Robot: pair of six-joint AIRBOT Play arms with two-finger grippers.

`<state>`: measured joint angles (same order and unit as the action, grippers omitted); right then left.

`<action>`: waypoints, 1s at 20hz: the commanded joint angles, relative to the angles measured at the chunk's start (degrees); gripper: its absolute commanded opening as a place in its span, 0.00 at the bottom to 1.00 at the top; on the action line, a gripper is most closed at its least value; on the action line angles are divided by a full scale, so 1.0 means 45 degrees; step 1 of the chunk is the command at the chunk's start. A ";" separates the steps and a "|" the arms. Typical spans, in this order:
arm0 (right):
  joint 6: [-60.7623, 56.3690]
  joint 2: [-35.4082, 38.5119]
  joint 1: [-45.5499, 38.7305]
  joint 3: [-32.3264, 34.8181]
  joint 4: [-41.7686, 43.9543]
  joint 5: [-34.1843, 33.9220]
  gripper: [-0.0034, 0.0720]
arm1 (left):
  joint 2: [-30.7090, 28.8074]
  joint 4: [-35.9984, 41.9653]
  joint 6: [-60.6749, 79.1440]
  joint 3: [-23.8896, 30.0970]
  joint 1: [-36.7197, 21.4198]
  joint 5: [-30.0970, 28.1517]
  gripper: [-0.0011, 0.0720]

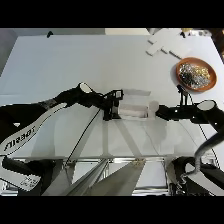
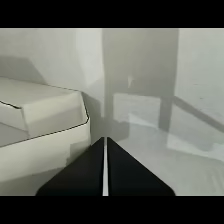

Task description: Fold the box and place the chain.

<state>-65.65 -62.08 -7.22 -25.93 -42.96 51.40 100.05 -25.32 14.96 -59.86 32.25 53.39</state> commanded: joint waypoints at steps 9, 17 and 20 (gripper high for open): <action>0.0389 0.1365 0.0005 0.0005 0.0408 0.0651 0.53 | 0.0000 0.0000 0.0005 0.0000 -0.0005 -0.0005 0.20; 0.0141 0.1384 0.1802 0.0005 0.0136 -0.0384 0.56 | 0.0000 0.0000 0.0005 0.0000 -0.0005 -0.0005 0.20; -0.0874 0.1355 0.2186 -0.0010 -0.0636 -0.0646 0.56 | 0.0000 0.0000 0.0005 0.0000 -0.0005 -0.0005 0.20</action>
<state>-66.26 -55.92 0.62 -25.93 -43.20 50.65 100.05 -25.30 14.96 -59.86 32.25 53.39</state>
